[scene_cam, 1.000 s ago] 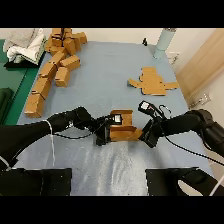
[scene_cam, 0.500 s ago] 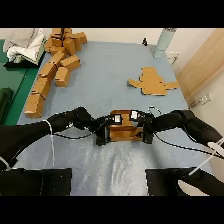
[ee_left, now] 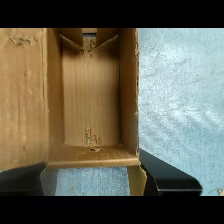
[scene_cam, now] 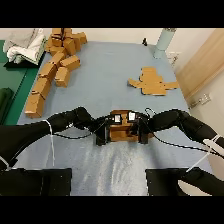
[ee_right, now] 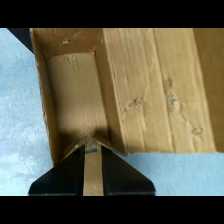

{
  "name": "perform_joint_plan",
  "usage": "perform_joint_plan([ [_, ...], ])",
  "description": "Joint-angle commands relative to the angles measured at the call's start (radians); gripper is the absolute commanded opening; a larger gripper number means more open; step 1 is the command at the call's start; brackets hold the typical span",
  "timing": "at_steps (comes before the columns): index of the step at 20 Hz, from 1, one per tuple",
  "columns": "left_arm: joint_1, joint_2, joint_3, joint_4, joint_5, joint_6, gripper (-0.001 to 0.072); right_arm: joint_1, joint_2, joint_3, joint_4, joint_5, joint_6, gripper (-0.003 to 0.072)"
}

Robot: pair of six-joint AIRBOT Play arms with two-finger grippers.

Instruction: Fold the box.

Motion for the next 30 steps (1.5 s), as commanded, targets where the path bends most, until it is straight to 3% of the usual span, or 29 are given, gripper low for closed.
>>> perform_joint_plan([
  [1,0.000,0.001,0.001,0.000,0.000,0.000,0.0396,0.017,-0.013,0.000,0.029,0.019,-0.032,0.0154],
  [3,0.000,0.001,0.001,0.000,0.000,0.000,0.0396,0.026,-0.020,0.000,0.030,0.025,-0.033,0.0201],
  [4,0.000,0.001,0.001,0.000,0.000,-0.001,0.0396,0.026,-0.025,0.000,0.030,0.025,-0.033,0.0407],
  [5,0.000,0.001,0.001,0.000,0.000,-0.001,0.0396,0.026,-0.028,0.000,0.029,0.023,-0.032,0.0462],
  [13,0.000,0.001,0.001,0.000,0.000,-0.001,0.0396,0.026,-0.027,0.000,0.020,-0.005,-0.012,0.0460],
  [14,0.000,0.001,0.001,0.000,0.000,0.000,0.0396,0.026,-0.022,0.000,0.004,-0.006,0.052,0.0344],
  [15,0.000,0.001,0.001,0.000,0.000,0.000,0.0396,0.026,-0.007,0.004,-0.035,-0.017,0.152,0.0162],
  [17,0.000,0.001,0.001,0.000,0.000,-0.001,0.0396,0.026,0.045,0.030,-0.206,-0.051,0.482,0.0007],
  [21,0.000,0.001,0.001,0.000,0.000,0.000,0.0396,0.004,0.187,0.083,-0.789,-0.183,1.231,0.0006],
  [23,0.000,0.001,0.001,0.000,0.000,0.000,0.0396,-0.068,0.204,0.081,-0.986,-0.245,1.529,0.0006],
  [25,0.000,0.001,0.001,0.000,0.000,0.000,0.0396,-0.179,0.171,0.066,-0.923,-0.239,1.589,0.0007],
  [27,0.001,0.001,0.001,0.000,0.000,0.000,0.0396,-0.259,0.098,0.033,-0.715,-0.179,1.548,0.0006],
  [30,0.000,0.001,0.001,0.000,0.000,0.000,0.0396,-0.271,-0.015,0.002,-0.369,-0.131,1.313,0.0006],
])
